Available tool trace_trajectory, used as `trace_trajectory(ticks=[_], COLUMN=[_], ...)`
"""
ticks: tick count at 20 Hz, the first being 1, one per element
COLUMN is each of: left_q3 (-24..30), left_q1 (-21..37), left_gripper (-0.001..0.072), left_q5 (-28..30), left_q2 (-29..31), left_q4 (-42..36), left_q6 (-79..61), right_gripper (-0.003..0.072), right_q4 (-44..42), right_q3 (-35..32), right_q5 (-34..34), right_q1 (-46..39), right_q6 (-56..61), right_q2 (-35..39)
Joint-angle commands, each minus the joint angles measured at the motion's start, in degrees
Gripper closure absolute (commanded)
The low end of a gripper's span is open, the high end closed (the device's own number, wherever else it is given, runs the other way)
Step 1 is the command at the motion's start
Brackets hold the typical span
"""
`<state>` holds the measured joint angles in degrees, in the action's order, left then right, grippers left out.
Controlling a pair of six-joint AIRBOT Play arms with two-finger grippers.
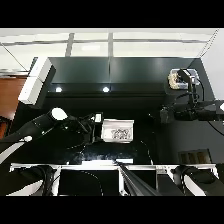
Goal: Fold the box and place the chain.
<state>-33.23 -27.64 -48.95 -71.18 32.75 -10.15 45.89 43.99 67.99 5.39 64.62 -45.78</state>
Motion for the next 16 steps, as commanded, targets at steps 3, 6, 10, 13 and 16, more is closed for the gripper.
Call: trace_trajectory(ticks=[3,6,10,13,16], left_q3=[0.0,0.0,0.0,0.0,0.0], left_q1=[-0.2,-0.2,-0.2,-0.2,-0.2], left_gripper=[0.0314,0.0327,0.0326,0.0325,0.0324], left_q5=[0.3,0.3,0.3,0.4,0.7], left_q2=[-0.2,-0.2,-0.2,-0.2,-0.1], left_q4=[0.0,0.0,0.0,0.0,0.0], left_q6=[0.1,0.2,0.2,0.2,0.1], right_gripper=[0.0211,-0.0034,-0.0034,-0.0034,-0.0034], right_q4=[2.8,4.0,-0.2,-3.7,-5.6], right_q3=[-0.1,-1.4,-1.0,-0.2,-0.2], right_q5=[-0.5,-4.1,-17.9,-20.5,-12.5], right_q1=[0.0,3.3,10.2,14.5,17.2], right_q6=[0.2,1.9,4.3,-1.3,-22.9], right_q2=[0.0,-0.7,-8.0,-16.8,-19.2])
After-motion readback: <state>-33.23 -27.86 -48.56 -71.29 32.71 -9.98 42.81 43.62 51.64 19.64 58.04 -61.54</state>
